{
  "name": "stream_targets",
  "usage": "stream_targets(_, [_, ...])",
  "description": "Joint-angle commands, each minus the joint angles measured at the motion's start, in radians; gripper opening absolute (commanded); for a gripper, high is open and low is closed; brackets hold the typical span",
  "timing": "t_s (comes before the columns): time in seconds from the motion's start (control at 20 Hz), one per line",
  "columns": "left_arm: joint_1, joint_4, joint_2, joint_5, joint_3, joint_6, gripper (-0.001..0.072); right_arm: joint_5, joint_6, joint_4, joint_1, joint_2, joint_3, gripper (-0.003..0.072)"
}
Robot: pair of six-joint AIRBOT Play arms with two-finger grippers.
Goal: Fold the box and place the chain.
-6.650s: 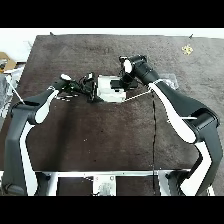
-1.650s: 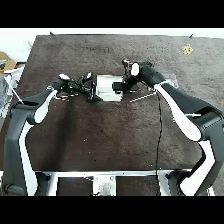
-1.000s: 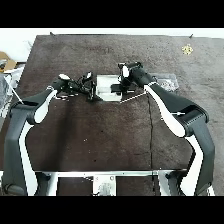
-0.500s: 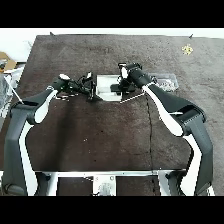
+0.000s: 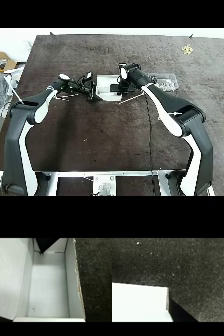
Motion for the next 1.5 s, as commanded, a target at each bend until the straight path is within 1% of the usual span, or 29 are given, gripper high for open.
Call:
stream_targets(0.0, [0.001,0.001,0.000,-0.001,0.001,0.004,0.0474,0.006,0.003,0.007,0.006,-0.001,0.000,-0.0005])
stream_targets(0.25, [0.001,0.001,0.000,-0.001,0.001,0.004,0.0474,0.002,0.003,0.007,0.006,0.000,0.000,0.0004])
stream_targets(0.3, [0.001,0.001,0.000,-0.001,0.001,0.004,0.0474,0.002,0.002,0.010,0.006,0.002,0.000,0.0253])
stream_targets(0.35, [0.001,0.001,0.000,-0.001,0.001,0.004,0.0474,-0.001,-0.019,0.017,0.006,0.006,0.000,0.0449])
stream_targets(0.4, [0.001,0.001,0.000,-0.001,0.001,0.004,0.0474,-0.002,-0.039,0.022,0.006,0.011,0.000,0.0432])
stream_targets(0.55, [0.001,0.001,0.000,-0.001,0.001,0.004,0.0474,0.014,-0.043,0.022,0.002,0.031,0.000,0.0433])
stream_targets(0.7, [0.001,0.001,0.000,-0.001,0.001,0.004,0.0474,0.058,-0.062,0.022,-0.002,0.038,0.002,0.0433])
stream_targets(0.9, [0.001,0.001,0.000,0.000,0.001,0.004,0.0474,0.063,-0.085,0.019,-0.007,0.069,0.002,0.0433])
stream_targets(1.1, [0.001,0.001,0.000,0.000,0.001,0.004,0.0474,0.084,-0.138,-0.011,-0.049,0.176,0.002,0.0433])
stream_targets(1.3, [0.001,0.001,0.000,0.000,0.001,0.004,0.0475,0.087,-0.239,-0.119,-0.121,0.332,0.002,0.0432])
stream_targets(1.4, [0.001,0.001,0.000,0.000,0.001,0.004,0.0474,0.090,-0.275,-0.147,-0.181,0.383,0.002,0.0429])
stream_targets(1.45, [0.001,0.001,0.000,0.000,0.001,0.004,0.0474,0.093,-0.297,-0.146,-0.217,0.394,0.002,0.0284])
